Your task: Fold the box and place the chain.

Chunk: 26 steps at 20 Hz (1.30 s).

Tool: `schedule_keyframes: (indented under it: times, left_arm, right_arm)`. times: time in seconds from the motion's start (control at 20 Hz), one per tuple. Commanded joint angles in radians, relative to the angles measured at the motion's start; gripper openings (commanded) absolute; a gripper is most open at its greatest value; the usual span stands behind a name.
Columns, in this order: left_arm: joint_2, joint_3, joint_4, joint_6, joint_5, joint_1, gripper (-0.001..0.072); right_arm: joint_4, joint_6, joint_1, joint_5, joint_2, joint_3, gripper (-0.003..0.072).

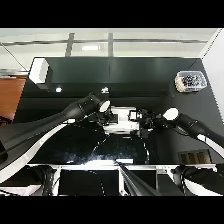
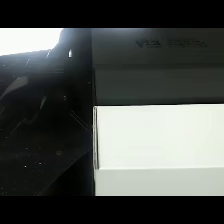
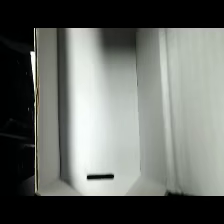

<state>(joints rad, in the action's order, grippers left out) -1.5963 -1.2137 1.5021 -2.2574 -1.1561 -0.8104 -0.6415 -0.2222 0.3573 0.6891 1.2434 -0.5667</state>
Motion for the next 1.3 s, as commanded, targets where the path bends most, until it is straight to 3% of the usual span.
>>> schedule_keyframes:
  times: [0.0,0.3,0.35,0.45,0.5,0.65,0.7,0.95,1.25]
  left_arm:
    - [0.000,0.000,0.004,0.005,-0.012,0.000,0.0027]
    - [0.000,0.000,0.004,0.005,-0.009,0.000,0.0028]
    - [0.000,0.000,0.004,0.005,-0.009,0.000,0.0028]
    - [0.000,0.000,0.003,0.005,-0.009,0.002,0.0028]
    - [0.000,0.000,0.004,0.005,-0.009,0.002,0.0028]
    - [0.000,0.000,0.004,0.005,-0.008,0.002,0.0028]
    - [0.000,0.000,0.004,0.005,-0.008,0.002,0.0028]
    - [0.000,0.000,0.004,0.005,-0.008,0.002,0.0028]
    - [0.000,0.000,0.004,0.005,-0.008,0.002,0.0028]
  right_arm:
    - [-0.059,0.031,-0.034,0.061,-0.061,-0.001,0.0661]
    - [-0.089,0.023,-0.050,0.070,-0.071,-0.001,0.0659]
    - [-0.088,0.023,-0.050,0.076,-0.071,-0.001,0.0615]
    - [-0.085,0.023,-0.050,0.114,-0.071,-0.001,0.0610]
    - [-0.084,0.024,-0.050,0.119,-0.071,-0.001,0.0468]
    - [-0.034,0.023,-0.050,0.115,-0.070,-0.001,0.0406]
    - [-0.016,0.024,-0.050,0.116,-0.071,-0.001,0.0258]
    - [0.108,0.044,-0.043,0.121,-0.069,0.000,0.0244]
    - [0.124,0.087,0.027,0.081,-0.031,0.000,0.0244]
